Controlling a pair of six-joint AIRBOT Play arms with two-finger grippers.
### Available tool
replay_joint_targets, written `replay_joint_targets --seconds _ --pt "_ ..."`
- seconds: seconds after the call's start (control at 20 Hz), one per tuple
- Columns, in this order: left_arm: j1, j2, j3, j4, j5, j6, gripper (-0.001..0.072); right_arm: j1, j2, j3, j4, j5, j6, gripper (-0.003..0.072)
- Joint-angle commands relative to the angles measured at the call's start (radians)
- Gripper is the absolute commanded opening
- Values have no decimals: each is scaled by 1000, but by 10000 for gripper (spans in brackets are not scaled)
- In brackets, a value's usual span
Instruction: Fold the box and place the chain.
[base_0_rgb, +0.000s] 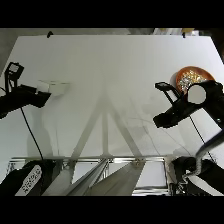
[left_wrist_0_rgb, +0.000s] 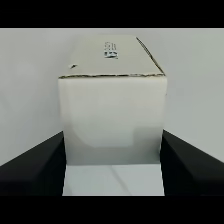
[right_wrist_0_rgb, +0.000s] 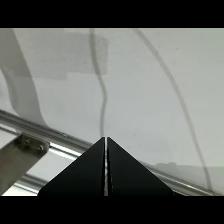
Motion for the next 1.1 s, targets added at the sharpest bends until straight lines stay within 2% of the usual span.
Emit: replay_joint_targets --seconds 0.0,0.2,0.35,0.4,0.45,0.6,0.7,0.9,1.05 --pt "103 -87 -1 100 -70 -150 325 0 1 1 0 0 0 22" --pt "102 -138 -1 216 -204 -231 328 0 1 1 0 0 0 22" --pt "102 -137 -1 284 -299 -282 384 0 1 1 0 0 0 22" --pt "102 -137 -1 294 -331 -285 470 0 1 1 0 0 0 22" --pt "102 -137 -1 296 -354 -295 503 0 1 1 0 0 0 22" --pt "101 -137 -1 299 -422 -301 546 0 1 1 0 0 0 22" --pt "101 -137 -1 300 -445 -347 713 0 1 1 0 0 0 22" --pt "75 -106 -1 322 -481 -370 707 0 1 1 0 0 0 22" --pt "18 -11 -1 338 -479 -370 704 0 1 1 0 0 0 22"
